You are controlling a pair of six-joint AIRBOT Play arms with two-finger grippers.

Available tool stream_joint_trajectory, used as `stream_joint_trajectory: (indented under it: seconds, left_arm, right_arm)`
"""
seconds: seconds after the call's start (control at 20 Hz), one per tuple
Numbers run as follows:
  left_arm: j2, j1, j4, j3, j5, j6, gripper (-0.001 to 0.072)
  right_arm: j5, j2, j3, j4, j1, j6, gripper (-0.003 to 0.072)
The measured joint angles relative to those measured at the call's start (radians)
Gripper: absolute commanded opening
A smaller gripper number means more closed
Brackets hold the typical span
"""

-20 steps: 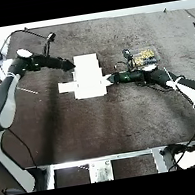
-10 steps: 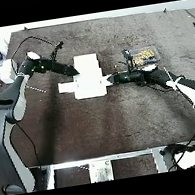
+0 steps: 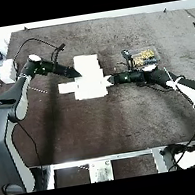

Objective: Fold the box and place the chain.

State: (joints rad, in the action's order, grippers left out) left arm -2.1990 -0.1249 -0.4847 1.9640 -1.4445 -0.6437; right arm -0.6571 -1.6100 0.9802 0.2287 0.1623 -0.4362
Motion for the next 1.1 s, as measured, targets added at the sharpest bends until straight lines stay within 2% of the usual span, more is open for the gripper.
stream_joint_trajectory:
  seconds: [0.15, 0.2, 0.25, 0.3, 0.4, 0.45, 0.5, 0.7, 0.8, 0.85, 0.9, 1.1]
  left_arm:
    - [-0.002, 0.0, 0.004, 0.0, -0.012, 0.008, 0.0284]
    - [-0.002, 0.0, 0.001, 0.0, -0.017, 0.011, 0.0284]
    - [-0.002, -0.001, -0.006, 0.0, -0.024, 0.013, 0.0199]
    - [-0.003, -0.002, -0.023, 0.0, -0.029, 0.014, 0.0173]
    - [-0.003, -0.003, -0.047, 0.0, -0.036, 0.015, 0.0173]
    - [-0.003, -0.004, -0.053, 0.0, -0.039, 0.015, 0.021]
    - [-0.003, -0.004, -0.058, 0.0, -0.04, 0.015, 0.0313]
    - [-0.003, -0.004, -0.06, 0.0, -0.031, 0.016, 0.0284]
    - [-0.003, -0.004, -0.057, 0.0, -0.023, 0.016, 0.0142]
    - [-0.003, -0.004, -0.057, 0.0, -0.019, 0.016, 0.0037]
    - [-0.003, -0.004, -0.056, 0.0, -0.016, 0.018, 0.0013]
    - [-0.003, -0.005, -0.053, 0.0, -0.014, 0.062, 0.0012]
  right_arm:
    - [0.0, 0.0, 0.0, 0.011, 0.0, 0.0, 0.0014]
    - [0.0, 0.0, 0.0, 0.015, 0.0, 0.0, 0.0014]
    - [0.0, 0.0, 0.0, 0.019, 0.0, 0.0, 0.0014]
    - [0.0, 0.0, 0.0, 0.023, 0.0, 0.0, 0.0014]
    - [0.0, 0.0, 0.0, 0.029, 0.0, 0.0, 0.0014]
    - [0.0, 0.0, 0.0, 0.032, 0.0, 0.0, 0.0014]
    - [0.0, 0.0, 0.0, 0.035, 0.0, 0.0, 0.0014]
    - [-0.001, 0.0, 0.0, 0.043, 0.0, 0.0, 0.0014]
    - [0.0, 0.0, 0.0, 0.05, 0.0, 0.0, 0.0014]
    - [0.0, 0.0, 0.0, 0.053, 0.0, 0.0, 0.0013]
    - [0.0, 0.001, 0.0, 0.056, 0.0, 0.007, 0.0014]
    - [-0.016, 0.011, 0.0, 0.064, 0.0, 0.068, 0.0018]
